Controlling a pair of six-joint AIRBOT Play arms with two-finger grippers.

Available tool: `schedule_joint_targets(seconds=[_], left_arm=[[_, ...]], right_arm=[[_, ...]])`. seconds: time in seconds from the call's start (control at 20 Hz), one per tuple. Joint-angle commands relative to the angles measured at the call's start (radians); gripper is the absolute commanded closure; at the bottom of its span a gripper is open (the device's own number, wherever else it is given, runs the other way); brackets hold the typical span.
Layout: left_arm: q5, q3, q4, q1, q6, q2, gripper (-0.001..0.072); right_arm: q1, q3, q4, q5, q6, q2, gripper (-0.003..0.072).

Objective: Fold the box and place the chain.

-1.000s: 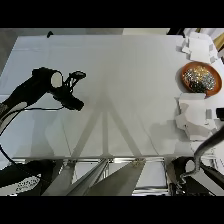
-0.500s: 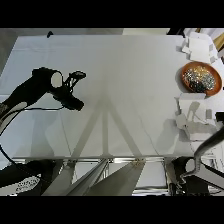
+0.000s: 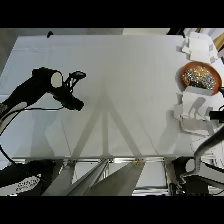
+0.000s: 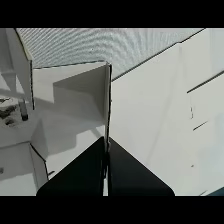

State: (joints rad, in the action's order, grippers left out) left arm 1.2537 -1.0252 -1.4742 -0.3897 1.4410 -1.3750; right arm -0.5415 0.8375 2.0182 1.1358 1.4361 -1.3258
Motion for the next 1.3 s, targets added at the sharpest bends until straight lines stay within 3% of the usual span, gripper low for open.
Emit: schedule_joint_targets(seconds=[0.0,0.35,0.7,1.0,1.25], left_arm=[[0.000,0.000,0.000,-0.001,0.000,0.001,0.0693],[0.000,0.000,0.000,-0.001,0.000,0.001,0.0693],[0.000,0.000,0.000,-0.001,0.000,0.001,0.0693],[0.000,0.000,0.000,-0.001,0.000,0.001,0.0693],[0.000,0.000,0.000,-0.001,0.000,0.001,0.0693]], right_arm=[[0.029,0.000,-0.068,0.071,0.002,0.007,0.0674],[0.272,-0.023,-0.420,0.026,-0.183,0.241,0.0675],[0.583,-0.192,-0.864,-0.135,-0.183,0.472,0.0675],[0.873,-0.292,-0.866,-0.316,-0.023,0.473,0.0675],[0.954,-0.295,-0.866,-0.365,0.008,0.465,0.0674]])
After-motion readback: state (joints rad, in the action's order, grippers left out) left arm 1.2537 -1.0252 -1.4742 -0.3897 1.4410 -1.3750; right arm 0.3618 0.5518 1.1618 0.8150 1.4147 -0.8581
